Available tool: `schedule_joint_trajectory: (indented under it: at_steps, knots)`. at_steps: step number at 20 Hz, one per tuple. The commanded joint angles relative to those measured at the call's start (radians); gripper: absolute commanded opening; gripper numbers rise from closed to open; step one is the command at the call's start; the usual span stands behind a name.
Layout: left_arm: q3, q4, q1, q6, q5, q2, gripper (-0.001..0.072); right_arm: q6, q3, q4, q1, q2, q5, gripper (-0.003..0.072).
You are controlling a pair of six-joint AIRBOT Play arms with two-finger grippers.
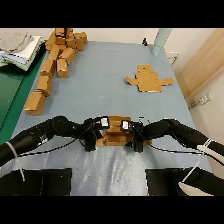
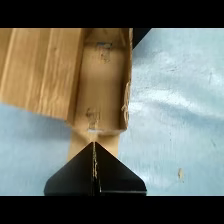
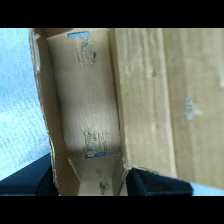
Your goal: Fold the box.
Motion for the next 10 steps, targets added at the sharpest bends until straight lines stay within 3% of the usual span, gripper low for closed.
schedule_joint_trajectory:
  at_steps: [1,4,7,10]
  knots:
    - [0.000,0.264,0.001,-0.376,-0.076,0.160,0.0013,-0.002,0.000,-0.001,0.000,0.000,0.000,0.0461]
    - [0.000,0.449,0.008,-0.711,-0.148,0.304,0.0012,-0.002,0.000,-0.001,0.000,0.000,0.000,0.0461]
    - [-0.003,0.639,0.094,-1.229,-0.241,0.332,0.0013,-0.002,0.000,-0.001,0.000,0.000,0.000,0.0461]
    - [-0.022,0.554,0.214,-1.409,-0.257,0.257,0.0013,-0.002,0.000,-0.001,0.000,0.000,0.000,0.0461]
